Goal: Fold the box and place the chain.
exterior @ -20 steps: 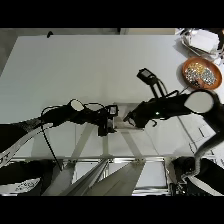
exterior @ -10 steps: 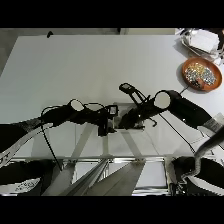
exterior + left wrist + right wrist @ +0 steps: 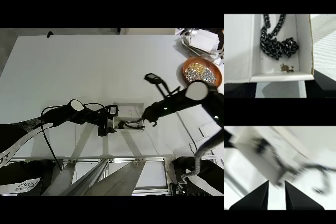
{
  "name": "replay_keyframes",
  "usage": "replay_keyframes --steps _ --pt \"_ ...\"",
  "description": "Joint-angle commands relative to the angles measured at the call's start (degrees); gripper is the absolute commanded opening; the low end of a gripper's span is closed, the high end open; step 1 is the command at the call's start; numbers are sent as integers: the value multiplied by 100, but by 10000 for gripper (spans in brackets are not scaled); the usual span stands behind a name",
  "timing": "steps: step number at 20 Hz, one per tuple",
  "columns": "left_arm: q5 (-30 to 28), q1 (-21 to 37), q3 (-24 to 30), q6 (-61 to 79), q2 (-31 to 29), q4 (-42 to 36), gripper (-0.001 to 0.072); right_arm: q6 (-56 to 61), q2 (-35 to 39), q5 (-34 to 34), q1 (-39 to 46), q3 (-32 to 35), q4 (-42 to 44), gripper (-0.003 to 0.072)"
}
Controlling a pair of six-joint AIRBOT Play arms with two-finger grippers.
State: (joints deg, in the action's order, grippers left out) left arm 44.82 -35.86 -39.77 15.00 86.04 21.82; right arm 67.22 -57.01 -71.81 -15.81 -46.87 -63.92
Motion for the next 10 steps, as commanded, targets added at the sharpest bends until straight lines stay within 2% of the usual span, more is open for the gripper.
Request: replay_keyframes --steps 1,2,3,7,9,10 --pt "0 4 -7 2 -4 2 272 -2 476 -468 697 50 -1093 297" --pt "2 4 -7 2 -4 2 272 -4 446 -249 693 153 -1047 416" --pt "2 4 -7 0 -4 2 272 -26 374 -46 645 275 -1023 425" --pt "2 4 -7 0 -4 2 272 -15 -431 164 575 490 -1340 389" --pt "2 4 -7 0 -4 2 272 -2 -844 457 575 496 -1211 322" --pt "0 4 -7 2 -4 2 272 0 -1010 546 577 498 -1217 315"
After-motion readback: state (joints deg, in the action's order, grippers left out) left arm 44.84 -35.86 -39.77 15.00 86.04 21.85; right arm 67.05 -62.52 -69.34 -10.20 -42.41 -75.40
